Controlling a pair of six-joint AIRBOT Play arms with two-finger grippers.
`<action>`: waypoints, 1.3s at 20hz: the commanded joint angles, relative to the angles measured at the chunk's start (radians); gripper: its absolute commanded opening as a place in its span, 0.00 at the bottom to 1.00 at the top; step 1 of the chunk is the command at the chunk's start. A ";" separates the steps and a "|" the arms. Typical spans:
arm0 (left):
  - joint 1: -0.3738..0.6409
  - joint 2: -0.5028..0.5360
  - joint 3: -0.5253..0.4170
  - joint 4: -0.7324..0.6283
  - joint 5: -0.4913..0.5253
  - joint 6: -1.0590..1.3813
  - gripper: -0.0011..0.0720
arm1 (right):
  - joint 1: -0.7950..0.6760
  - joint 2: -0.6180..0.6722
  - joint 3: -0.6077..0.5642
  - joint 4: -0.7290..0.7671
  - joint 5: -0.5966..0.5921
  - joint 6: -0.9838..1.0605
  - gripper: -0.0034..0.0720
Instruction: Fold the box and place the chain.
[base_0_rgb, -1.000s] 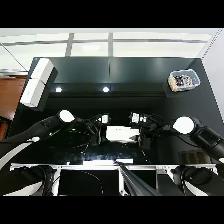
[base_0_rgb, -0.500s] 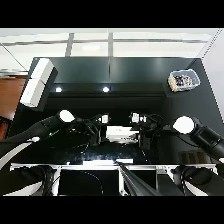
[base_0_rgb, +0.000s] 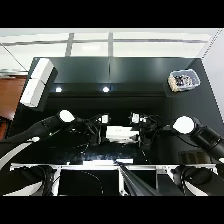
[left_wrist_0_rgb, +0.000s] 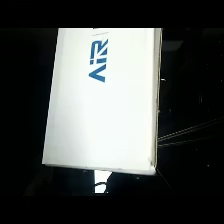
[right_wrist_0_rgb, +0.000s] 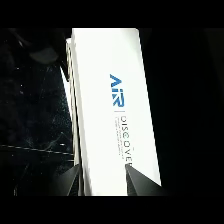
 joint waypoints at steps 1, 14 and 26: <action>0.000 0.000 0.001 0.000 0.000 0.000 0.64 | 0.001 0.001 0.000 0.000 0.005 0.000 0.50; 0.000 0.000 0.001 0.000 0.000 0.000 0.65 | 0.055 -0.006 0.011 -0.049 0.005 0.081 0.50; 0.000 0.000 0.001 0.000 0.000 0.000 0.65 | -0.080 0.078 0.006 0.109 0.055 0.779 0.08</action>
